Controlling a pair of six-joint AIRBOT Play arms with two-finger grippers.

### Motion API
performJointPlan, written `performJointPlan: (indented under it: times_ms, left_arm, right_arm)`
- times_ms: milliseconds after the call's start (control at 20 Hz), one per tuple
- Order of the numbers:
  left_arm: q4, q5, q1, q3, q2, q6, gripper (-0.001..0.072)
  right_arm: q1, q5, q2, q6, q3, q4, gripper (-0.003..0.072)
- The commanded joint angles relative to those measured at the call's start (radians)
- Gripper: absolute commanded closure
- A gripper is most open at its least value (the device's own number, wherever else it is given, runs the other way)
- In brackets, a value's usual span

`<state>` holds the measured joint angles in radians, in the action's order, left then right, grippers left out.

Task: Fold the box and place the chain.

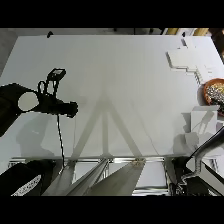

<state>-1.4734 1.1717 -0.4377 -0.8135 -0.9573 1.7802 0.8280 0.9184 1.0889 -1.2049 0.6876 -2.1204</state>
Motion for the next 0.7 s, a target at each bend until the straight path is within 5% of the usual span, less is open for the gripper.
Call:
performJointPlan:
  times_ms: [0, 150, 350, 550, 650]
  left_arm:
    - [0.0, 0.0, 0.0, 0.0, 0.001, 0.0, 0.0133]
    - [0.0, 0.0, 0.0, 0.0, 0.001, 0.0, 0.0133]
    - [0.0, 0.0, 0.0, 0.0, 0.001, 0.0, 0.0133]
    - [0.0, 0.0, 0.0, 0.0, 0.001, 0.0, 0.0133]
    - [0.0, 0.0, 0.0, 0.0, 0.001, 0.0, 0.0133]
  right_arm:
    - [0.016, -0.063, 0.012, 0.029, 0.001, 0.01, 0.0194]
    - [0.016, -0.085, 0.031, 0.028, 0.001, 0.008, 0.0299]
    - [0.072, -0.033, 0.113, 0.028, 0.0, 0.032, 0.0304]
    - [0.039, -0.008, 0.11, 0.038, 0.0, 0.074, 0.0661]
    - [-0.035, 0.041, 0.108, 0.04, 0.0, 0.113, 0.0669]
